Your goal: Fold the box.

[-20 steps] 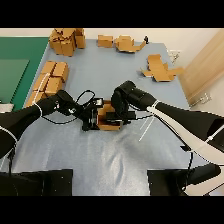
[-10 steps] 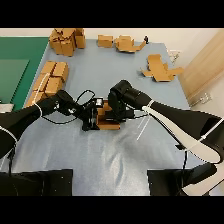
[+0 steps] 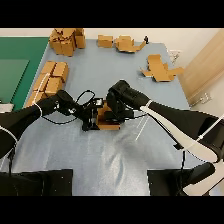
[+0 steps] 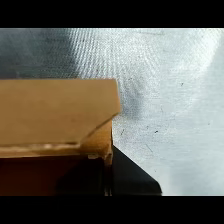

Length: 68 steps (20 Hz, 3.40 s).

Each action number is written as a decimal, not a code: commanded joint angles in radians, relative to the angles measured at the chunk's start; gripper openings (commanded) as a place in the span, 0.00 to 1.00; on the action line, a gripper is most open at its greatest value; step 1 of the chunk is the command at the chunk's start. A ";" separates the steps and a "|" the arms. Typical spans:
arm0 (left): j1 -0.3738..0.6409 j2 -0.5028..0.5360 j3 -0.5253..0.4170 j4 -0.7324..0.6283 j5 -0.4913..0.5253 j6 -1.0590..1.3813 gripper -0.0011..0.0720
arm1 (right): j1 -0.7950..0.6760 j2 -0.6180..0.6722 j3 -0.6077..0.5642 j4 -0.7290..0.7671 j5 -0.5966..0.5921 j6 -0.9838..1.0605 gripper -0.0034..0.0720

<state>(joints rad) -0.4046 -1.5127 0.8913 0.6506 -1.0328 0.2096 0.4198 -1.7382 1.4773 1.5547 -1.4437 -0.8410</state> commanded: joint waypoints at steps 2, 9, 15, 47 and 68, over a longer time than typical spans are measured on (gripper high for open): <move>-0.001 0.000 0.000 0.000 0.000 -0.002 0.49 | 0.013 -0.026 0.002 -0.010 -0.032 -0.001 0.05; -0.001 0.000 0.000 0.000 0.000 -0.002 0.49 | 0.019 -0.025 0.004 -0.042 -0.038 0.002 0.14; -0.001 0.000 0.000 0.002 0.001 -0.021 0.49 | 0.013 0.005 0.034 -0.124 -0.001 -0.008 0.69; 0.000 0.000 0.000 0.007 0.001 -0.028 0.49 | -0.742 0.248 -0.479 0.911 0.569 -0.886 0.05; 0.000 0.001 0.000 0.003 0.001 -0.047 0.49 | -0.519 -0.142 0.112 1.067 -0.262 -1.550 0.10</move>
<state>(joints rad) -0.4049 -1.5124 0.8913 0.6563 -1.0321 0.1638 -0.1188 -1.8881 1.5661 2.6190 -1.6352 -2.2242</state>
